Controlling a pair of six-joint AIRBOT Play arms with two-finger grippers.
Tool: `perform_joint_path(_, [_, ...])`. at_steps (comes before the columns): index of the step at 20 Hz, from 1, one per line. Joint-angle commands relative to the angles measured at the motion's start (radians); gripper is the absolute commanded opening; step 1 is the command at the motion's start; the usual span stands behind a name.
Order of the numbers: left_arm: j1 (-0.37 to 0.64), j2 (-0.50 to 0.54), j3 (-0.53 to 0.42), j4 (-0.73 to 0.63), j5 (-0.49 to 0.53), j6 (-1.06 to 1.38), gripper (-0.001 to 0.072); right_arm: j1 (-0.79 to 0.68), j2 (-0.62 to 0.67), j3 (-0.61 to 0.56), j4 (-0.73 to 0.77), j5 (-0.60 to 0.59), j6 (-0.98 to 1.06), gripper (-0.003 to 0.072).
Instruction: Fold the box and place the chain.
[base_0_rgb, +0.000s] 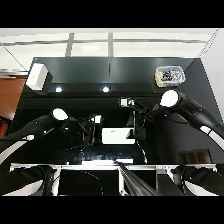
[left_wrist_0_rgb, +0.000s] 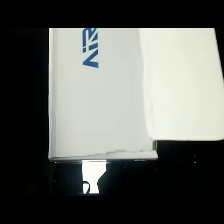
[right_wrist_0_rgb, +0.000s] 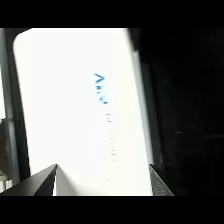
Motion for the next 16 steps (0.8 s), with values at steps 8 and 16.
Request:
perform_joint_path(8, [0.0, -0.001, 0.0, 0.0, 0.0, 0.0, 0.033, 0.04, 0.0, 0.0, -0.061, -0.037, 0.07, 0.0375])
perform_joint_path(16, [-0.001, -0.001, 0.0, 0.0, 0.0, 0.0, 0.033, 0.04, 0.0, 0.0, -0.061, -0.005, 0.089, 0.0245])
